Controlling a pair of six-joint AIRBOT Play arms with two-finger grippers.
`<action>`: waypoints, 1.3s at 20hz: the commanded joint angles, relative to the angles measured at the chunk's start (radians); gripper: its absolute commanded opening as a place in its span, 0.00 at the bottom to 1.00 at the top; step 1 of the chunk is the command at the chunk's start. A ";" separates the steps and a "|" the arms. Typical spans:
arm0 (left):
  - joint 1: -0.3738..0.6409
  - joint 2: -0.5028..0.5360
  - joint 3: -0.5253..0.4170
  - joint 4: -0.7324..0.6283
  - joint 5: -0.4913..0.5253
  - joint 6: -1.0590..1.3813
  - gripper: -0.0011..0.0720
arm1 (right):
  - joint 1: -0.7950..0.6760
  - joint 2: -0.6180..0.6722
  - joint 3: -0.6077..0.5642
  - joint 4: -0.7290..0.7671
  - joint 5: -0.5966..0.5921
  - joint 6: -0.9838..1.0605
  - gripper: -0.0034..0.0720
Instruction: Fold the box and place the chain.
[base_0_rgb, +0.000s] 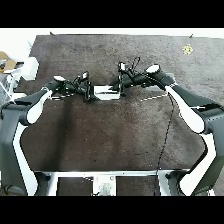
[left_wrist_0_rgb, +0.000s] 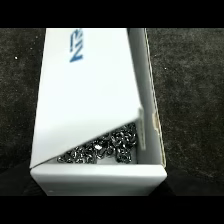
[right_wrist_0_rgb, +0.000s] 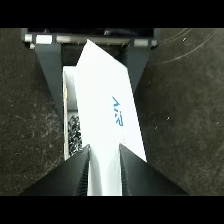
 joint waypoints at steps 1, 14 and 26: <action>0.000 0.000 0.000 0.002 -0.001 0.001 0.73 | 0.000 -0.006 0.001 -0.039 0.029 0.039 0.32; 0.000 0.000 0.000 0.002 -0.001 0.001 0.73 | -0.007 -0.014 0.017 -0.055 0.135 0.093 0.46; 0.000 0.000 0.000 0.002 -0.001 0.001 0.73 | 0.018 -0.080 0.067 0.086 0.116 0.092 0.05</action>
